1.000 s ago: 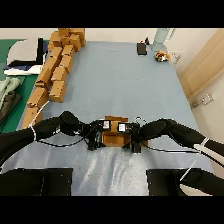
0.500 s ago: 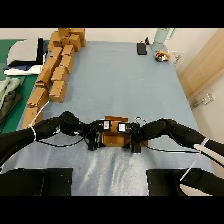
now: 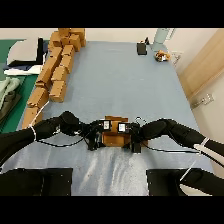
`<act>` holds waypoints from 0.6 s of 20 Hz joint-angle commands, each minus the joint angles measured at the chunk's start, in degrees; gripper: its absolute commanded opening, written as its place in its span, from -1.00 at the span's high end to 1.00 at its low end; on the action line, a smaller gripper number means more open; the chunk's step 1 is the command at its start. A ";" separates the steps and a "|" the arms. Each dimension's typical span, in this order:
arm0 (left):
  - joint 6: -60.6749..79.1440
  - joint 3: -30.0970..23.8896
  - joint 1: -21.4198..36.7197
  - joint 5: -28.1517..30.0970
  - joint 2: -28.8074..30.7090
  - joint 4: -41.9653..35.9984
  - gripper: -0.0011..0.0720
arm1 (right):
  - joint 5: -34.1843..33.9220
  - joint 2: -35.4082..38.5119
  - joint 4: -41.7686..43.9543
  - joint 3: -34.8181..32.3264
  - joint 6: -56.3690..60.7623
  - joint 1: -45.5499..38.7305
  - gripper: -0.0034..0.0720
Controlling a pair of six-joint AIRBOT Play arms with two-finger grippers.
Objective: Fold the box.
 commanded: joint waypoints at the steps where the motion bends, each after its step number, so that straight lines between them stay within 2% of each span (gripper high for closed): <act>1: 0.02 0.07 0.00 0.00 0.04 0.02 -0.47 | -1.05 0.02 0.15 -0.02 -0.02 0.04 -0.20; 2: 0.02 0.07 0.00 0.00 0.04 0.02 -0.47 | -2.10 0.02 0.46 -0.02 -0.02 0.04 -0.20; 3: 0.02 0.07 0.00 0.00 0.04 0.00 -0.47 | -1.42 0.02 0.98 0.04 -0.13 0.07 -0.47; 4: 0.02 0.04 0.00 -0.02 0.04 0.02 -0.47 | -0.52 0.26 0.55 0.57 0.96 -0.11 -1.00; 6: 0.02 0.07 0.00 -0.02 0.04 0.00 -0.47 | -2.03 1.81 -0.22 1.73 6.82 -0.90 -1.00; 9: 0.02 0.07 0.00 0.00 0.04 0.00 -0.47 | -3.17 6.03 -8.72 1.84 15.96 -1.57 -1.00; 12: 0.02 0.07 0.00 0.00 0.04 0.00 -0.47 | -10.60 12.17 -16.09 1.84 25.83 -2.60 -1.00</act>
